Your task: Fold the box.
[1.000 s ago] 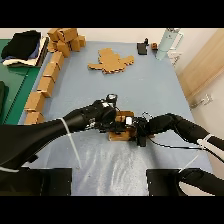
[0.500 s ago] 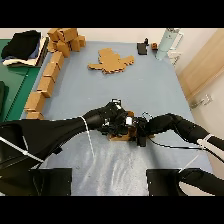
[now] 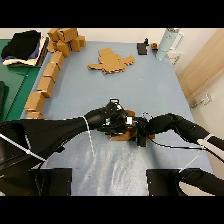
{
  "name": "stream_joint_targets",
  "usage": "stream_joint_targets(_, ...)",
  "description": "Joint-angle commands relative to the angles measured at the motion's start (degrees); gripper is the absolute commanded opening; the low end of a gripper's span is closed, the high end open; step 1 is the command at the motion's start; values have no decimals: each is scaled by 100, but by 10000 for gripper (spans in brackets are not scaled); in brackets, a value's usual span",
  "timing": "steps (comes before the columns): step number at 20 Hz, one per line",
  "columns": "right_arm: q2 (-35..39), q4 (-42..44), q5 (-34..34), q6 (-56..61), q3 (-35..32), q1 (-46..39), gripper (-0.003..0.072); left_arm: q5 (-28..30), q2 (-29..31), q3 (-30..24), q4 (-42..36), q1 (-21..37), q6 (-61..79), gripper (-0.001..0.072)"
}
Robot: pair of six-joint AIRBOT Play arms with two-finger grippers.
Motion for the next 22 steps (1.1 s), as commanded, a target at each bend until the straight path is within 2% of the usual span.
stream_joint_targets(1, -2, 4, 15, -11, 0, 7, 481, 55, -4, 4, -20, -4, -11, 12)
stream_joint_targets(5, -2, 4, 17, -11, 0, 7, 480, 55, -2, 7, -48, -4, -7, 16)
stream_joint_targets(6, -2, 4, 17, -11, 0, 7, 480, 52, -2, 7, -48, -4, 13, 160)
stream_joint_targets(7, -2, 2, 17, -11, 0, 7, 481, 31, -2, 7, -50, -4, 7, 465)
stream_joint_targets(8, -2, 2, 15, -11, 0, 7, 480, -22, 0, 7, -55, 7, -33, 502)
stream_joint_targets(12, -2, 4, 17, -11, 0, 7, 480, -101, 66, 7, -50, 13, -37, 503)
stream_joint_targets(14, -2, 4, 15, -11, 0, 7, 481, -98, 96, 7, -44, 52, -72, 502)
stream_joint_targets(15, -2, 4, 17, -11, 0, 7, 480, -96, 94, 7, -46, 79, -96, 469)
stream_joint_targets(17, -2, 4, 15, -11, 0, 7, 480, -72, 94, 4, -46, 103, -92, 244)
stream_joint_targets(19, -2, 4, 17, -11, 0, 7, 480, -35, 92, 4, -46, 103, -94, 224)
stream_joint_targets(20, -2, 4, 17, -11, 0, 7, 480, -39, 92, 4, -46, 103, -94, 169)
stream_joint_targets(21, -2, 4, 15, -11, 0, 7, 480, -33, 94, 4, -37, 103, -72, 15)
stream_joint_targets(22, -2, 2, 15, -11, 0, 7, 480, -33, 92, 4, -26, 103, -74, 13)
